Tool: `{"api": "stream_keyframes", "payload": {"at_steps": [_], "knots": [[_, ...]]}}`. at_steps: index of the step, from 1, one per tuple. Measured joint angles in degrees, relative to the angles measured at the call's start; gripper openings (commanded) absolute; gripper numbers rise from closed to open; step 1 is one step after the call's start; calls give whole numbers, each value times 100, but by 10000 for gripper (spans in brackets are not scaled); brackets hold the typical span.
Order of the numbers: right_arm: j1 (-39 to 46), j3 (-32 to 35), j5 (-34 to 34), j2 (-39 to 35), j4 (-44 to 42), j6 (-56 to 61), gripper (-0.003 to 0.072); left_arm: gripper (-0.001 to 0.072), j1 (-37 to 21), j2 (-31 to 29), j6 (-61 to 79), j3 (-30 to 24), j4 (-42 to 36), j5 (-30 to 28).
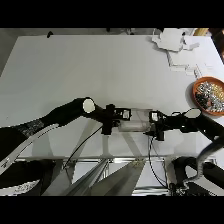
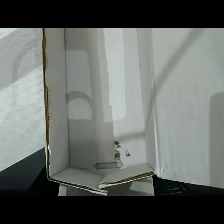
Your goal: Fold the box and place the chain.
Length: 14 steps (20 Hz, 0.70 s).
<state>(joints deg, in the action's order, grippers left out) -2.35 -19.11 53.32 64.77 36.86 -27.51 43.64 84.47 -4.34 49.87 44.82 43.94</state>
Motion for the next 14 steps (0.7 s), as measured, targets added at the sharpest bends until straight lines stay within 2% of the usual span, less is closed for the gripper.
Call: {"api": "stream_keyframes", "payload": {"at_steps": [14], "knots": [[9,0,7,-2,11,4,435,138,229,166,136,-9,-734,50]]}}
